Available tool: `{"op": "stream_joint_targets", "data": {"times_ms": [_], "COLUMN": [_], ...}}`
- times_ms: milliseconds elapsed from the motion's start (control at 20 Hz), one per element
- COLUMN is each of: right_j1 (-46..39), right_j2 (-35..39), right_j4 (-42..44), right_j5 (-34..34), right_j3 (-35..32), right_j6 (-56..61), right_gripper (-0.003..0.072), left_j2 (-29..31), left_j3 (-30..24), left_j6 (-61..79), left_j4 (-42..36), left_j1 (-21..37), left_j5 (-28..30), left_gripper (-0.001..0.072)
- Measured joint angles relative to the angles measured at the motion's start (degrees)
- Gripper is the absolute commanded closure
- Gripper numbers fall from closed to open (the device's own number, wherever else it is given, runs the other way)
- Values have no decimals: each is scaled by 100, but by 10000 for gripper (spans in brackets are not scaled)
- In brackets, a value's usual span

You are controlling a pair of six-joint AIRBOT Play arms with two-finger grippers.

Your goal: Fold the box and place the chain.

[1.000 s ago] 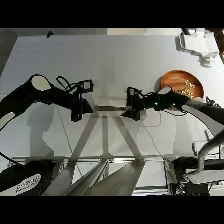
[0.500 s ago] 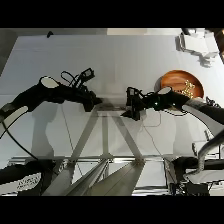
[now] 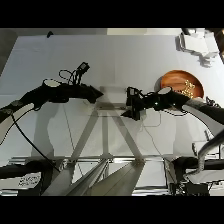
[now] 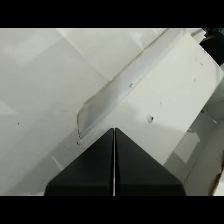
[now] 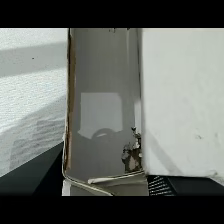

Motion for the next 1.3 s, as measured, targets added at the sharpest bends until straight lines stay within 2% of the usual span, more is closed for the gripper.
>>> {"op": "stream_joint_targets", "data": {"times_ms": [250,550,900,1050,1100,1200,1250,1300], "right_j1": [0,0,0,0,0,0,0,0], "right_j2": [0,0,0,0,0,0,0,0], "right_j4": [0,2,-4,-4,-4,-4,-2,-2], "right_j5": [2,11,0,0,0,0,0,0], "right_j3": [0,0,0,0,0,0,0,0], "right_j6": [0,-7,-11,-4,-2,-2,-2,-4], "right_gripper": [291,291,291,291,291,291,291,291], "left_j2": [-109,-142,706,898,920,916,887,848], "left_j3": [0,-2,15,81,94,107,111,116], "left_j6": [-168,-522,-588,-553,-461,-146,22,212], "left_j4": [-15,627,997,1917,2262,2844,2981,3042], "left_j1": [7,81,538,584,568,498,461,417], "left_j5": [4,-79,-483,-809,-907,-1130,-1193,-1226], "left_gripper": [701,701,703,696,650,308,210,195]}}
